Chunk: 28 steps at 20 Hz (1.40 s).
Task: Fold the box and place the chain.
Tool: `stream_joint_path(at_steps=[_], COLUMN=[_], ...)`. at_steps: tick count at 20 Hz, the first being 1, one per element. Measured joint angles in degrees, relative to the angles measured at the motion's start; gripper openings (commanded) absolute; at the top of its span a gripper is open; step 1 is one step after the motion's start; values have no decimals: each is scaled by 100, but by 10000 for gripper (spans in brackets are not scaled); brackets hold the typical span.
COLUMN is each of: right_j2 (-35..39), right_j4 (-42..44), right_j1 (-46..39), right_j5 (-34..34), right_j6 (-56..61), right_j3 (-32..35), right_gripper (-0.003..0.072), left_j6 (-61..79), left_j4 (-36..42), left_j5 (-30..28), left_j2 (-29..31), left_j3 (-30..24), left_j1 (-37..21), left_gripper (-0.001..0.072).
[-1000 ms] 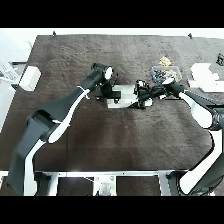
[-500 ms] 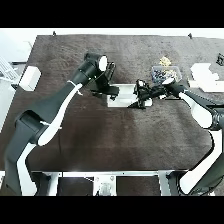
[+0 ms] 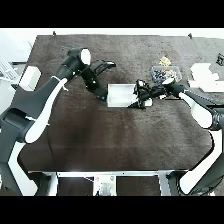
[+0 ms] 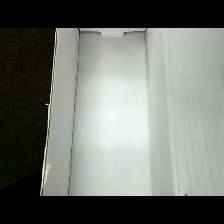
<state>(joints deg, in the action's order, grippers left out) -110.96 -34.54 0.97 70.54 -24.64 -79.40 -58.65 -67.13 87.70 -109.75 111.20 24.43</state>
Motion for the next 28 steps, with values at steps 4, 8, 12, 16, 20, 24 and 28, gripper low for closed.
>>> stream_joint_path(at_steps=[4,8,12,16,20,24,28], right_j2=[0,0,0,0,0,0,0], right_j4=[0,0,0,-2,0,0,0], right_j1=[0,0,0,0,0,0,0], right_j5=[0,0,2,2,2,2,2], right_j6=[0,0,-2,-2,-2,-2,-2], right_j3=[0,0,0,0,0,0,0], right_gripper=[591,591,591,591,592,591,591], left_j6=[2020,4649,5971,6714,7042,7167,7250], left_j4=[870,2308,2968,3368,3510,3569,3606], left_j5=[-402,-1080,-1631,-1694,-1840,-2000,-2068], left_j2=[2,2,-59,-256,-420,-483,-553], left_j3=[-577,-1316,-1740,-1869,-1912,-1926,-1930], left_j1=[-343,-785,-946,-981,-1005,-1001,-986], left_gripper=[720,720,720,720,720,720,720])
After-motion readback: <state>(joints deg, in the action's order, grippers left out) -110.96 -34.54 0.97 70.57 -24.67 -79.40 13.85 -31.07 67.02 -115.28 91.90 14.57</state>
